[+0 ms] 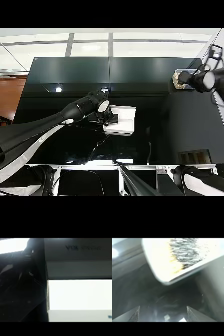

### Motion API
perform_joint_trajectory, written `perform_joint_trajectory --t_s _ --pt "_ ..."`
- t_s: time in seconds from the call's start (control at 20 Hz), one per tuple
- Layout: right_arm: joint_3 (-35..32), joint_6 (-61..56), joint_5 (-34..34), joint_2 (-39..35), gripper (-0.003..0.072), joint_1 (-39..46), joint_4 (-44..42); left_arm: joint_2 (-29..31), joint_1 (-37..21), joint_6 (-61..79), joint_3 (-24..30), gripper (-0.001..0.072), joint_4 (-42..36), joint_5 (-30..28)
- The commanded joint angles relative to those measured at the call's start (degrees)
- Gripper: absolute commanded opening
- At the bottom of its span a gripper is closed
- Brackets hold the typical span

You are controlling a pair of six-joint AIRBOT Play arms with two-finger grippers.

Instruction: Fold the box and place the chain.

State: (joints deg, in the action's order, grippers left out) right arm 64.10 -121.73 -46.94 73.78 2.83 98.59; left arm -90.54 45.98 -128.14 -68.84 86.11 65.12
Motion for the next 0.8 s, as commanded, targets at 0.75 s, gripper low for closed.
perform_joint_trajectory --t_s 0.75 --pt "39.2 -10.4 -14.9 37.8 0.0592 11.7 -27.5 0.0 0.0 0.0 0.0 0.0026 0.0 -0.1"
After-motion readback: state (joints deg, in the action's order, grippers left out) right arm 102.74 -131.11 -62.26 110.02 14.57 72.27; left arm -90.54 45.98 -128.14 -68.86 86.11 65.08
